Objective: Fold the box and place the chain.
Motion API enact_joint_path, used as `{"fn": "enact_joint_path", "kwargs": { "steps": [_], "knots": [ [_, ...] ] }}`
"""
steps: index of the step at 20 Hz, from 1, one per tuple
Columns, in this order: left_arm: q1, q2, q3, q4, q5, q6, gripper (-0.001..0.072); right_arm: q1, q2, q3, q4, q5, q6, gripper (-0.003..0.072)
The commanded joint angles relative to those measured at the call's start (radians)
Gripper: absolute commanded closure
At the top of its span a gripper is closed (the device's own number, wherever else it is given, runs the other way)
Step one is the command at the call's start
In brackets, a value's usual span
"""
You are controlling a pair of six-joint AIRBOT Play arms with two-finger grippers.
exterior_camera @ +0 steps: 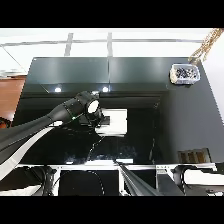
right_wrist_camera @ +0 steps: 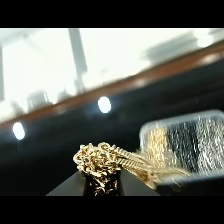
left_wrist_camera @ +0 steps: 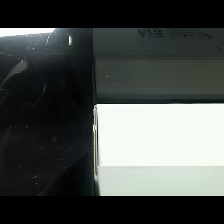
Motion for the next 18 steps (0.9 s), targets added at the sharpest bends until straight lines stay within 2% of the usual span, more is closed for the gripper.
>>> {"fn": "enact_joint_path", "kwargs": {
  "steps": [1, 3, 6, 11, 13, 18],
  "knots": [
    [0.0, 0.0, 0.001, 0.0, 0.008, 0.0, 0.0682, 0.005, 0.077, -0.046, 0.099, 0.129, -0.1, 0.0679],
    [0.0, 0.0, 0.001, 0.0, 0.007, 0.0, 0.0682, 0.023, 0.116, -0.105, 0.183, 0.178, -0.135, 0.0679],
    [0.0, 0.0, 0.001, 0.0, 0.008, 0.0, 0.0682, 0.092, 0.211, -0.248, 0.194, 0.198, -0.17, 0.0679],
    [0.0, 0.0, 0.001, 0.0, 0.007, 0.0, 0.0682, 0.236, 0.427, -0.599, 0.197, 0.212, -0.19, 0.0679],
    [0.0, 0.0, 0.001, 0.0, 0.007, 0.0, 0.0682, 0.295, 0.495, -0.7, 0.24, 0.217, -0.19, 0.0679],
    [0.0, 0.0, 0.001, 0.0, 0.007, 0.0, 0.0683, 0.465, 0.536, -0.835, 0.435, 0.138, -0.189, 0.0679]
  ]
}}
